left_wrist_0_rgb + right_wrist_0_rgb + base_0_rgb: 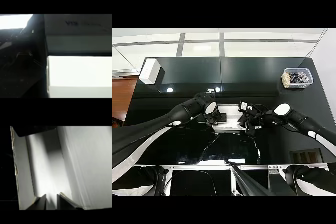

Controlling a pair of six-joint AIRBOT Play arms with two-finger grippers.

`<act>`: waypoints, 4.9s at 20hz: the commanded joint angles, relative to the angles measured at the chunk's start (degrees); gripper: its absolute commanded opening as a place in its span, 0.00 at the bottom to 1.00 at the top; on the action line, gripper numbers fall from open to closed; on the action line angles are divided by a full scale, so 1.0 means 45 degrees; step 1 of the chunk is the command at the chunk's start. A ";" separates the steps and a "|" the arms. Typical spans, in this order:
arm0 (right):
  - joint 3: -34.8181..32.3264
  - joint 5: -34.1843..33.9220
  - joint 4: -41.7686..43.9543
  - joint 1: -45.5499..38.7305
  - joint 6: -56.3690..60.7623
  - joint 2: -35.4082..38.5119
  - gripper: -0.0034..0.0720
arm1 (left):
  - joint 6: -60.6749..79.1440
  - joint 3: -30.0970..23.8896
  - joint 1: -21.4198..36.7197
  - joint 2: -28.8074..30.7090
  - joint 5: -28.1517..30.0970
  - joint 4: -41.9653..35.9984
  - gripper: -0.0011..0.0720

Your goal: Fold the box and place the chain.

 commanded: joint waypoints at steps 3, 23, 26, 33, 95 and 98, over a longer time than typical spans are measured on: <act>0.0107 0.0568 -0.0942 -0.0447 0.2351 0.1064 0.07 | 0.0019 0.0010 0.0049 0.0000 0.0044 0.0034 0.05; -0.1360 0.2827 -0.1001 -0.4906 1.5319 -0.0233 0.07 | 0.0019 0.0010 0.0092 0.0000 0.0010 0.0019 0.05; -0.0947 0.3002 0.0894 -0.4027 1.3707 -0.0665 0.07 | 0.0019 0.0010 0.0087 0.0000 -0.0024 -0.0015 0.05; 0.1151 0.5304 -0.0287 -0.4197 1.3750 -0.0661 0.84 | 0.0019 0.0010 0.0087 0.0000 -0.0015 -0.0015 0.05; 0.6883 0.5503 -1.2740 0.3803 2.8613 -0.2939 0.55 | 0.0019 0.0010 0.0083 0.0000 -0.0058 -0.0015 0.05; 0.7796 0.7091 -1.3721 0.3789 2.7418 -0.1991 0.55 | 0.0019 0.0010 0.0083 0.0000 -0.0087 -0.0015 0.05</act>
